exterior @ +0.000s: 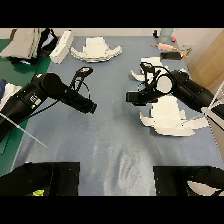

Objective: Fold the box.

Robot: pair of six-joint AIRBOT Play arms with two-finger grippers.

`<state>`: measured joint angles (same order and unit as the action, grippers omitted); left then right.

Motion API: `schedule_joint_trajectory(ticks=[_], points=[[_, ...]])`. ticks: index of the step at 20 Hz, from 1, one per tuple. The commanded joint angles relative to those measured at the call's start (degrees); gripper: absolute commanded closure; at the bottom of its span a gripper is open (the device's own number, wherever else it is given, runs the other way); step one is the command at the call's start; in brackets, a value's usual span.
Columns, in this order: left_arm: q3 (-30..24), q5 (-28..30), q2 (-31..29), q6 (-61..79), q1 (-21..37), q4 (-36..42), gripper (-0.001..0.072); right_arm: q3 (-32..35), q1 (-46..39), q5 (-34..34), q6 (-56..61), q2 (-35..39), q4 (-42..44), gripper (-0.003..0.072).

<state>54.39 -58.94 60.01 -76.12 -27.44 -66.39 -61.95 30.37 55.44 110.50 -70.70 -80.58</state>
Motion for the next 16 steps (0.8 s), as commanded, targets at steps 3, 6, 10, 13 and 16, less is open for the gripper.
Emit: schedule_joint_trajectory(ticks=[3, 6, 10, 13, 16], points=[[0.0, 0.0, -0.07, 0.02, 0.0, -0.02, 0.0694, -0.04, 0.04, 0.0, 0.02, 0.0, 0.0, 0.0685], [0.0, 0.0, -0.07, 0.02, 0.0, -0.02, 0.0694, -0.04, 0.04, 0.0, 0.02, 0.0, 0.0, 0.0685], [0.0, 0.0, -0.07, 0.02, 0.0, -0.02, 0.0694, -0.07, 0.04, 0.0, 0.02, 0.0, 0.0, 0.0685], [0.0, -0.02, -0.07, 0.02, 0.0, -0.02, 0.0694, -0.07, 0.04, -0.13, 0.24, 0.0, 0.11, 0.0685], [0.0, 0.09, -0.07, 0.02, 0.0, 0.0, 0.0694, -0.07, 0.02, -2.43, 2.16, 0.0, 0.5, 0.0685]])
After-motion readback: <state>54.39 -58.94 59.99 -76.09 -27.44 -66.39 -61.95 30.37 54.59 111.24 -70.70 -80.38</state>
